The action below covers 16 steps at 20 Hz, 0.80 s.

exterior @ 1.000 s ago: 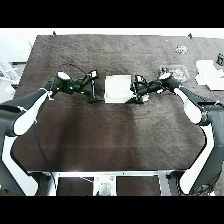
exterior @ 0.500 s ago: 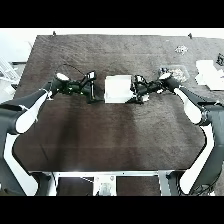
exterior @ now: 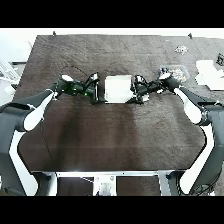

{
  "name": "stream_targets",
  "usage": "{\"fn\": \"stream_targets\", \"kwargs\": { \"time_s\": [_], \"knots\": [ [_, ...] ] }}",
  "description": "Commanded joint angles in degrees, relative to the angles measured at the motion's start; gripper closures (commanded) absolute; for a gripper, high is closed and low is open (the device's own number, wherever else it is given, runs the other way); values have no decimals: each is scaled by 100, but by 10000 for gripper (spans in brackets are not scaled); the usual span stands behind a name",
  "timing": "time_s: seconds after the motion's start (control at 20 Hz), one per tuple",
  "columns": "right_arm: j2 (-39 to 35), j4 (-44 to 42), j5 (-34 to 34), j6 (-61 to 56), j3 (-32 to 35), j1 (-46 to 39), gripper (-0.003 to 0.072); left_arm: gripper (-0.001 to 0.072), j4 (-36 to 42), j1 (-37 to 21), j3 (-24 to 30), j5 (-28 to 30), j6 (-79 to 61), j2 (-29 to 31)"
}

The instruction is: Fold the box and place the chain.

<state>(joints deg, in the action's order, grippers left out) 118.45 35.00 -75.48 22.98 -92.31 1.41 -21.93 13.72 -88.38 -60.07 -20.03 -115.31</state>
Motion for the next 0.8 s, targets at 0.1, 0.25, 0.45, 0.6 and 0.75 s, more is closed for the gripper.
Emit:
{"fn": "stream_targets", "kwargs": {
  "time_s": [0.1,0.25,0.45,0.6,0.75],
  "knots": [
    [-2,-2,-2,-2,-2,4,109,-11,146,94,-76,9,-59,-160],
    [-2,-2,0,-2,-2,4,109,-11,155,223,-142,114,-59,-254],
    [-2,-2,0,-2,-2,4,109,-11,184,293,-205,114,-55,-382],
    [-2,-2,0,0,-2,4,109,-11,190,293,-229,197,-57,-389],
    [-2,-4,0,0,-2,4,109,-11,190,295,-243,225,-57,-389]
  ]
}}
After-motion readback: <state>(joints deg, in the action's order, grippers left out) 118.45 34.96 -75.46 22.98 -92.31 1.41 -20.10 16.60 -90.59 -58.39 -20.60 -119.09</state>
